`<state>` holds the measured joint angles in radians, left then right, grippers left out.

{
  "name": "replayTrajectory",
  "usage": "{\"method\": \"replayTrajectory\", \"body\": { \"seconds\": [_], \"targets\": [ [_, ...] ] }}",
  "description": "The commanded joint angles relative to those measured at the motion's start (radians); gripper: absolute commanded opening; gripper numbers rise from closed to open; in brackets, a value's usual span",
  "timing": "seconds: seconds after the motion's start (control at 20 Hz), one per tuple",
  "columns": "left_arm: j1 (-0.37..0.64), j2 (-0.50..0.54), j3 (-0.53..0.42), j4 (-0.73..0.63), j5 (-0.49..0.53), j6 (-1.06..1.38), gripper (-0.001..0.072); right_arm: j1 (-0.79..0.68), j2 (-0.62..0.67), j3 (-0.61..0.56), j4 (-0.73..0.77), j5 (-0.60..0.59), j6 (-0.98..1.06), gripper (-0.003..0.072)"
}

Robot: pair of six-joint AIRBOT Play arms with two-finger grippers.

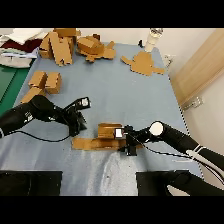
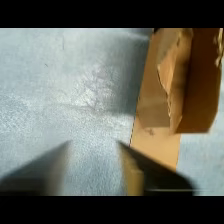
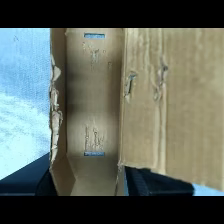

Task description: Fold the box.

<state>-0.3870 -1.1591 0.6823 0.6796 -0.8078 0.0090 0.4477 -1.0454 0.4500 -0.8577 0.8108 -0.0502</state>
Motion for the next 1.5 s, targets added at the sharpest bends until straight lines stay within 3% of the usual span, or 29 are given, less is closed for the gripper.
{"method": "replayTrajectory", "body": {
  "seconds": [0.0, 0.3, 0.6, 1.05, 1.1, 1.15, 1.2, 1.45],
  "targets": [
    [-0.019, 0.005, -0.025, 0.070, 0.006, 0.089, 0.0682, 0.001, -0.001, -0.001, 0.001, 0.001, 0.000, 0.0498],
    [-0.039, 0.003, -0.025, 0.077, -0.193, 0.106, 0.0683, 0.001, 0.000, 0.000, 0.038, 0.003, 0.000, 0.0498],
    [-0.107, 0.003, -0.025, 0.076, -0.169, 0.085, 0.0683, 0.001, -0.001, 0.000, 0.048, 0.003, 0.000, 0.0498],
    [-0.113, 0.003, -0.025, 0.076, -0.142, -0.029, 0.0683, 0.001, -0.001, 0.000, 0.042, 0.011, 0.009, 0.0497],
    [-0.113, 0.003, -0.025, 0.076, -0.142, -0.029, 0.0683, 0.001, -0.001, 0.000, 0.037, 0.009, 0.009, 0.0502],
    [-0.113, 0.003, -0.025, 0.076, -0.142, -0.035, 0.0683, 0.001, -0.001, 0.000, 0.031, 0.002, 0.009, 0.0582],
    [-0.113, 0.003, -0.025, 0.076, -0.142, -0.040, 0.0683, 0.001, 0.000, 0.000, 0.024, 0.000, 0.009, 0.0608],
    [-0.113, 0.003, -0.025, 0.076, -0.141, -0.055, 0.0683, 0.001, -0.001, 0.000, 0.024, -0.008, 0.014, 0.0606]
  ]
}}
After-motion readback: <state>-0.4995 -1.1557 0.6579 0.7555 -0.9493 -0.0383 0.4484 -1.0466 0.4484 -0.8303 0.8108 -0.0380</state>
